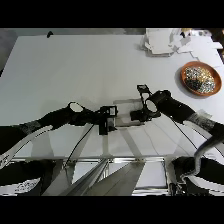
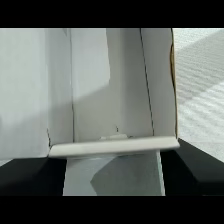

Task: Fold the box and place the chain.

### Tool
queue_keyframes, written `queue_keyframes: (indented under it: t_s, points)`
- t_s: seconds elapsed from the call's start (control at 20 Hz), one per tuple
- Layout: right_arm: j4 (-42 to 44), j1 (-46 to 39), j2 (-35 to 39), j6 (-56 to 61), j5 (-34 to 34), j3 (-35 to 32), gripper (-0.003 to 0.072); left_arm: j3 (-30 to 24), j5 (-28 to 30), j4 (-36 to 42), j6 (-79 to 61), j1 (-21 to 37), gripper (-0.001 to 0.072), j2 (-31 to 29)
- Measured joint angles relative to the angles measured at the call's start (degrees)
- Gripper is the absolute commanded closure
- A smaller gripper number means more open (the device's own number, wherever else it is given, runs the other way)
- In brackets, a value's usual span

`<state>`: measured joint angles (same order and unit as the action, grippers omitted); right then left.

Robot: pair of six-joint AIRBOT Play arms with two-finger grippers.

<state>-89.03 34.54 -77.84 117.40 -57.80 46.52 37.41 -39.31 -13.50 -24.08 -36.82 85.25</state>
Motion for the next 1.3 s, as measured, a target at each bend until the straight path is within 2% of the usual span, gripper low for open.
queue_keyframes:
  t_s: [0.1,0.45,0.55,0.8,1.0,1.15,1.3]
  points:
    - [-0.3,0.0,-0.2,-0.6,0.3,0.0,0.0464,0.0,0.1,0.0,-0.1,0.0,0.0573,0.0]
    - [-0.2,0.0,2.3,-1.1,-1.6,-0.1,0.0434,0.0,0.1,-0.1,-0.2,0.0,0.0573,0.0]
    - [-0.4,0.0,4.8,-1.8,-1.8,-0.1,0.0355,0.0,0.1,-0.1,-0.2,0.0,0.0573,0.0]
    - [-0.4,0.0,13.2,-6.3,-3.6,0.6,0.0347,0.0,0.1,-0.1,-0.2,0.0,0.0573,0.0]
    - [-0.3,-3.1,18.4,-13.5,-5.8,7.0,0.0370,0.0,0.1,-0.1,-0.1,0.0,0.0573,0.0]
    - [-0.3,-11.0,18.9,-19.6,-7.1,15.0,0.0370,0.0,0.1,0.0,-0.1,0.0,0.0573,0.0]
    - [-0.3,-23.8,16.7,-25.0,-6.9,21.5,0.0370,0.0,0.1,0.0,-0.1,0.0,0.0573,0.0]
